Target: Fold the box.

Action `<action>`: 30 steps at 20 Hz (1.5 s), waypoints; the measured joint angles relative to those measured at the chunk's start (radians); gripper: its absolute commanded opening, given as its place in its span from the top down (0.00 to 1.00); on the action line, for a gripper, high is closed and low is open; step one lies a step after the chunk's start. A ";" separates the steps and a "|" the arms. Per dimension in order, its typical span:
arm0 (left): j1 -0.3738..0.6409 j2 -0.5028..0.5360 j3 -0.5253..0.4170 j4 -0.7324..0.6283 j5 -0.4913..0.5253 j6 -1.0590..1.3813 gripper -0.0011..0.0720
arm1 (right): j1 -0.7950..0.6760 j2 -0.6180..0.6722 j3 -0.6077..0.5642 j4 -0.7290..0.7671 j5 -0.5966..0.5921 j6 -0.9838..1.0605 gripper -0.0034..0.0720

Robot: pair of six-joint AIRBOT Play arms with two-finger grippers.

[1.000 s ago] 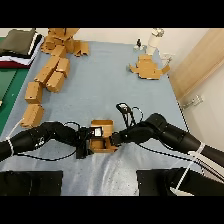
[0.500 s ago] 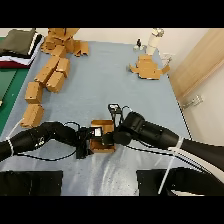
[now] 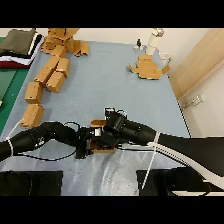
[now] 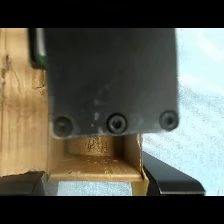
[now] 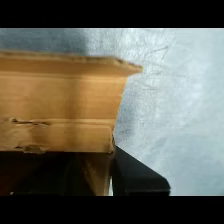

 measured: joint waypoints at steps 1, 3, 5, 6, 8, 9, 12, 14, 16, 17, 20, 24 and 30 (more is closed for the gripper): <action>0.000 0.000 0.000 0.000 0.000 0.000 0.35 | 0.001 -0.009 0.002 0.002 -0.007 0.010 0.56; 0.000 0.000 0.000 0.000 0.000 0.000 0.35 | 0.002 -0.021 0.004 0.004 -0.022 0.025 0.60; 0.000 0.000 0.000 0.000 0.000 0.000 0.35 | 0.002 -0.029 0.006 -0.006 -0.047 0.034 0.86; 0.000 0.000 0.000 -0.001 0.000 0.000 0.35 | 0.001 -0.031 0.006 -0.010 -0.058 0.042 0.94; 0.000 0.000 0.000 -0.002 -0.001 -0.001 0.35 | 0.002 -0.034 0.006 -0.012 -0.064 0.046 0.95; 0.000 0.000 0.000 -0.002 -0.001 0.000 0.35 | 0.002 -0.035 0.006 -0.014 -0.070 0.046 0.95; 0.000 0.000 0.000 -0.002 -0.001 0.000 0.35 | 0.002 -0.036 0.007 -0.022 -0.074 0.043 0.60; 0.000 0.000 0.000 0.000 -0.001 0.000 0.35 | 0.002 -0.036 0.006 -0.024 -0.081 0.034 0.22; 0.000 0.000 0.000 0.000 0.000 0.000 0.35 | 0.002 -0.029 0.007 -0.018 -0.090 0.034 0.22; 0.000 0.000 0.000 0.000 0.000 0.000 0.35 | 0.002 -0.021 0.007 -0.014 -0.095 0.031 0.22; 0.000 0.000 0.000 0.000 0.000 0.000 0.35 | 0.002 0.014 0.011 -0.001 -0.108 0.027 0.22; 0.000 0.000 0.000 -0.001 -0.001 0.000 0.35 | 0.002 0.093 0.019 0.005 -0.128 0.027 0.28; 0.000 -0.002 -0.003 -0.005 0.008 0.004 0.35 | -0.042 0.240 0.023 -0.078 -0.185 0.027 0.95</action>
